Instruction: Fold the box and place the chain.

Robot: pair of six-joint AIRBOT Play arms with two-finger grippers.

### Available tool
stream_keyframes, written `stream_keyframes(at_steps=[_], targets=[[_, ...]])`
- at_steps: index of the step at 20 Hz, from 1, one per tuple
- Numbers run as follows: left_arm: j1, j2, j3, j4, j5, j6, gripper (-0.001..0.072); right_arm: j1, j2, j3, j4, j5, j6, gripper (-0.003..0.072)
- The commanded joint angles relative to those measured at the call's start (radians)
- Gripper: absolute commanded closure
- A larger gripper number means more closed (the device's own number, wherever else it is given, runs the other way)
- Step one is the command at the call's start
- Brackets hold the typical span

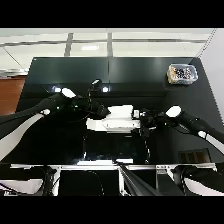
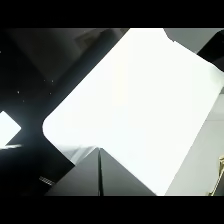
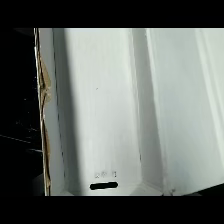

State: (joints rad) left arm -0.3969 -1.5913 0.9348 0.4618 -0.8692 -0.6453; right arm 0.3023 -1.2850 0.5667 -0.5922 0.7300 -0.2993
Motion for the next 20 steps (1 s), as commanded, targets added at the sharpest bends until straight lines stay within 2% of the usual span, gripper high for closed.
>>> stream_keyframes(at_steps=[1, 3, 5, 7, 8, 10, 12, 13, 14, 15, 18, 20], targets=[[0.019, -0.002, 0.013, 0.049, -0.030, -0.080, 0.0685, 0.001, 0.000, 0.000, 0.000, 0.000, 0.000, 0.0496], [0.066, 0.054, 0.035, 0.067, -0.066, -0.090, 0.0687, 0.001, 0.000, 0.000, 0.000, 0.000, 0.000, 0.0496], [0.117, 0.157, 0.039, 0.071, -0.073, -0.095, 0.0686, 0.001, 0.000, 0.000, 0.000, 0.000, 0.000, 0.0496], [0.159, 0.267, 0.034, 0.122, -0.129, -0.092, 0.0686, 0.001, 0.000, 0.000, 0.000, 0.000, 0.000, 0.0496], [0.169, 0.319, 0.010, 0.145, -0.168, -0.034, 0.0686, 0.001, 0.000, 0.000, 0.000, 0.000, 0.000, 0.0496], [0.163, 0.406, -0.102, 0.113, -0.147, 0.156, 0.0684, 0.001, 0.000, 0.000, 0.000, 0.000, 0.000, 0.0496], [0.160, 0.415, -0.181, 0.104, -0.165, 0.321, 0.0681, 0.001, 0.000, 0.000, 0.000, 0.000, 0.000, 0.0496], [0.158, 0.411, -0.204, 0.124, -0.165, 0.383, 0.0653, 0.001, 0.000, 0.000, 0.000, 0.000, 0.000, 0.0496], [0.150, 0.407, -0.220, 0.145, -0.148, 0.439, 0.0396, 0.001, 0.000, 0.000, 0.000, 0.000, 0.000, 0.0496], [0.135, 0.402, -0.234, 0.157, -0.116, 0.518, -0.0011, 0.001, 0.000, 0.000, 0.000, 0.000, 0.000, 0.0496], [0.062, 0.373, -0.240, 0.256, -0.027, 0.783, -0.0008, 0.001, 0.000, 0.000, 0.000, 0.000, 0.000, 0.0496], [-0.008, 0.344, -0.240, 0.328, 0.090, 0.817, -0.0005, 0.001, 0.000, 0.000, 0.000, 0.000, 0.000, 0.0496]])
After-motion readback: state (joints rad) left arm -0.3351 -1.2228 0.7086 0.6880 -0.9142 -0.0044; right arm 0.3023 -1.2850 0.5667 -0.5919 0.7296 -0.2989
